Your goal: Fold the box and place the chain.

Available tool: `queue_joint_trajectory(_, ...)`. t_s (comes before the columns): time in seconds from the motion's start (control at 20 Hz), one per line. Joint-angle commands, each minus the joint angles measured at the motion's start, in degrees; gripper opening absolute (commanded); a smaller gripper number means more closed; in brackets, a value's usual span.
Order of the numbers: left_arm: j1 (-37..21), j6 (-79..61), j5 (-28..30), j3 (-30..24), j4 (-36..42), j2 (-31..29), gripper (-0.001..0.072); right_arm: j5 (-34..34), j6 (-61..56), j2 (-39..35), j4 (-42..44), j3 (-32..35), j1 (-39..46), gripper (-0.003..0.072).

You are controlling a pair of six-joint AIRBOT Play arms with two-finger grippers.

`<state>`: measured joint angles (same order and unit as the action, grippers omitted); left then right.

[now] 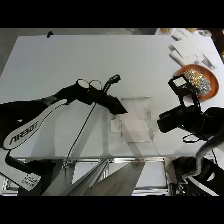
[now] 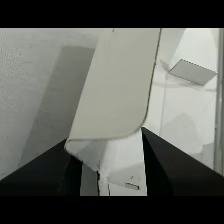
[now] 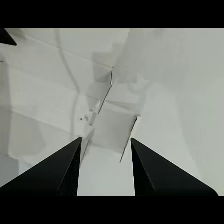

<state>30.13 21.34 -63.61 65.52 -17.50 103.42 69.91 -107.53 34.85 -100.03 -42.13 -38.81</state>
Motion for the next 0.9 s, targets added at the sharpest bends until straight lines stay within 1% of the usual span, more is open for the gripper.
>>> queue_joint_trajectory(0.0, 0.0, 7.6, -6.4, 5.6, -4.1, 3.7, 0.0377, 0.9, 0.0, -0.1, 0.0, 0.0, 0.0, 0.0339)
queue_joint_trajectory(0.05, 0.1, 7.5, -7.5, 5.6, -4.8, 3.7, 0.0339, 1.4, 0.0, -0.1, 0.0, 0.0, 0.0, 0.0339)
queue_joint_trajectory(0.2, 1.5, 6.9, -9.1, 5.6, -10.9, 3.7, 0.033, 1.4, 0.0, -0.1, 0.0, 0.0, 0.0, 0.0339)
queue_joint_trajectory(0.25, 2.2, 5.4, -8.9, 5.6, -12.3, 3.7, 0.0307, 1.4, 0.0, -0.1, 0.0, 0.0, 0.0, 0.0339)
queue_joint_trajectory(0.3, 2.9, 2.8, -8.6, 5.6, -13.0, 3.7, 0.0202, 1.4, 0.0, -0.1, 0.0, 0.0, 0.0, 0.0339)
queue_joint_trajectory(0.35, 3.6, 0.5, -8.0, 5.6, -12.9, 3.7, 0.016, 1.4, 0.0, -0.1, 0.0, 0.0, 0.0, 0.0339)
queue_joint_trajectory(0.45, 5.1, -1.3, -4.4, 5.6, -13.0, 3.5, 0.0097, 1.4, -0.1, -0.1, 0.0, 0.0, 0.0, 0.0338)
queue_joint_trajectory(0.5, 5.7, -2.2, -2.6, 5.6, -12.9, 3.4, 0.0004, 1.4, -0.3, -0.1, 0.0, 0.0, 0.0, 0.0338)
queue_joint_trajectory(0.6, 6.2, -3.7, -1.4, 5.6, -13.1, 2.6, 0.0002, 1.5, -0.2, -0.1, 0.0, 0.0, 0.0, 0.0338)
queue_joint_trajectory(0.7, 6.1, -4.6, -1.4, 5.6, -15.5, 0.2, 0.0, 1.5, -0.2, -0.1, 0.0, 0.0, 0.0, 0.0338)
queue_joint_trajectory(0.75, 6.1, -5.2, -1.1, 5.6, -18.6, -1.7, 0.0, 1.5, -0.2, -0.1, 0.0, 0.0, 0.0, 0.0338)
queue_joint_trajectory(0.85, 6.2, -4.8, 0.4, 5.6, -27.1, -6.3, -0.0001, 1.5, -0.2, -0.1, 0.0, 0.0, 0.0, 0.0338)
